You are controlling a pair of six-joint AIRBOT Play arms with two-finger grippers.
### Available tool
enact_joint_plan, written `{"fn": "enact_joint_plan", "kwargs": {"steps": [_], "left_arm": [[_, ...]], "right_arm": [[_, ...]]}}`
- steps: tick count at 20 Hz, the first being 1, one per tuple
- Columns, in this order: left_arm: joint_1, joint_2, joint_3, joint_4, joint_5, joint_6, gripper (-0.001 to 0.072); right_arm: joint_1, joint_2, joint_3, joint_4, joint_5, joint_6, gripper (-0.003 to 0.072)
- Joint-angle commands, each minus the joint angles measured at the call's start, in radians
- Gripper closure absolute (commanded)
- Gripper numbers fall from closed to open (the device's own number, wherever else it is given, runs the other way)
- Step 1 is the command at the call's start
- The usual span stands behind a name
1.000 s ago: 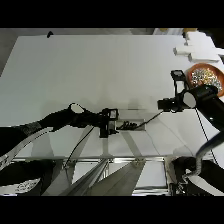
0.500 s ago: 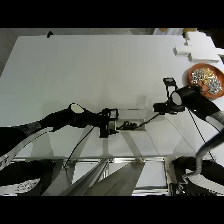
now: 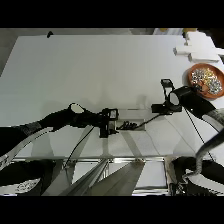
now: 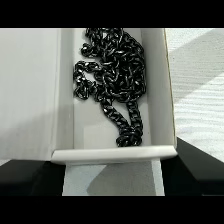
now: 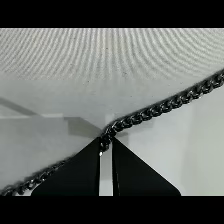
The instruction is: Fold the box and place the chain.
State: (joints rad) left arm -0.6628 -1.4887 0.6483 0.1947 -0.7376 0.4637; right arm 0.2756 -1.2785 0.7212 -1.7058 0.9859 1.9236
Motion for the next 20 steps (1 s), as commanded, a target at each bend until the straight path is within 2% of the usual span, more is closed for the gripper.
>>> {"fn": "enact_joint_plan", "kwargs": {"steps": [1, 7, 12, 16, 20], "left_arm": [[0.0, 0.0, 0.001, 0.0, 0.0, 0.0, 0.049], [0.0, 0.0, 0.001, 0.0, 0.0, 0.0, 0.049], [0.0, 0.0, 0.001, 0.0, 0.001, 0.0, 0.049], [0.0, 0.0, 0.001, 0.0, 0.0, 0.0, 0.049], [0.0, 0.0, 0.001, 0.0, 0.0, 0.0, 0.049]], "right_arm": [[0.006, 0.061, 0.001, 0.008, 0.069, -0.023, 0.0669], [0.095, 0.33, 0.001, 0.066, 0.201, -0.067, 0.0669], [0.247, 0.554, 0.002, 0.24, 0.193, -0.06, 0.0669], [0.351, 0.615, 0.002, 0.341, 0.124, -0.01, 0.0669], [0.449, 0.612, 0.001, 0.413, -0.036, 0.002, 0.0669]]}}
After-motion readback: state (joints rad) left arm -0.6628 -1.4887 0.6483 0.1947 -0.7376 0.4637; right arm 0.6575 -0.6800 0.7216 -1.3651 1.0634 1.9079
